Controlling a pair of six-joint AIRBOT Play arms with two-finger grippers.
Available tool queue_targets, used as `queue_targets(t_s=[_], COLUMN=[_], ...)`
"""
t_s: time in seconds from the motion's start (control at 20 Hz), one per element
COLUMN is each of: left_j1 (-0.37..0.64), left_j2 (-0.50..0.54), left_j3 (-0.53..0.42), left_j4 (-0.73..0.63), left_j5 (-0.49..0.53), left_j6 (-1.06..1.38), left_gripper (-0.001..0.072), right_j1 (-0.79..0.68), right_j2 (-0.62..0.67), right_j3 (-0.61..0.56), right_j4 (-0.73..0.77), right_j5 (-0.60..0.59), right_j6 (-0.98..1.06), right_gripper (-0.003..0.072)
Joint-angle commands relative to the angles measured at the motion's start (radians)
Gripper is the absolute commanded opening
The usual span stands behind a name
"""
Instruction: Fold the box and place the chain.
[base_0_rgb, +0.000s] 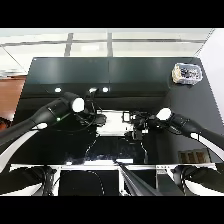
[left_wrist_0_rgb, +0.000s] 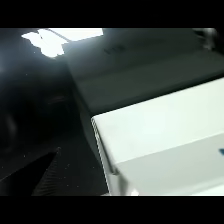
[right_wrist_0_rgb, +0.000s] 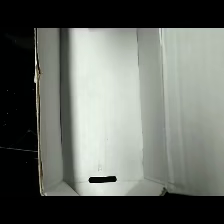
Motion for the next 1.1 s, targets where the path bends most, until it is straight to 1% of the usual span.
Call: queue_targets(t_s=[0.0, 0.1, 0.3, 0.35, 0.4, 0.65, 0.7, 0.75, 0.8, 0.85, 0.95, 1.05], left_j1=[-0.091, -0.089, -0.09, -0.09, -0.09, -0.091, -0.091, -0.092, -0.096, -0.1, -0.108, -0.11], left_j2=[-0.026, -0.047, -0.05, -0.05, -0.05, -0.059, -0.069, -0.084, -0.095, -0.106, -0.114, -0.114], left_j3=[0.037, 0.037, 0.037, 0.037, 0.039, 0.043, 0.051, 0.066, 0.082, 0.098, 0.118, 0.127], left_j4=[0.158, 0.129, 0.132, 0.132, 0.132, 0.123, 0.109, 0.097, 0.098, 0.11, 0.109, 0.109], left_j5=[-0.023, -0.057, -0.051, -0.051, -0.051, -0.034, -0.042, -0.059, -0.076, -0.088, -0.085, -0.084], left_j6=[-0.195, -0.232, -0.31, -0.322, -0.321, -0.351, -0.351, -0.351, -0.351, -0.35, -0.346, -0.346], left_gripper=[0.0532, 0.0532, 0.0531, 0.051, 0.0474, 0.0469, 0.0337, 0.0266, 0.0238, 0.0124, 0.0024, 0.0024], right_j1=[0.0, 0.0, 0.0, 0.0, 0.0, 0.0, 0.0, 0.0, 0.0, 0.0, 0.0, 0.0], right_j2=[-0.001, -0.001, -0.001, -0.001, -0.001, -0.001, -0.001, -0.001, -0.001, -0.001, -0.001, -0.001], right_j3=[0.001, 0.001, 0.001, 0.001, 0.001, 0.001, 0.001, 0.001, 0.001, 0.001, 0.001, 0.001], right_j4=[0.001, 0.001, 0.001, 0.001, 0.001, 0.001, 0.001, 0.0, 0.0, 0.001, 0.0, 0.0], right_j5=[0.0, 0.0, 0.0, 0.0, 0.0, 0.0, 0.0, 0.0, 0.0, 0.0, 0.0, 0.0], right_j6=[0.0, 0.0, 0.0, 0.0, 0.0, 0.0, 0.0, 0.0, 0.0, 0.0, 0.0, 0.0], right_gripper=[0.0246, 0.0246, 0.0246, 0.0246, 0.0246, 0.0246, 0.0246, 0.0246, 0.0246, 0.0246, 0.0246, 0.0246])
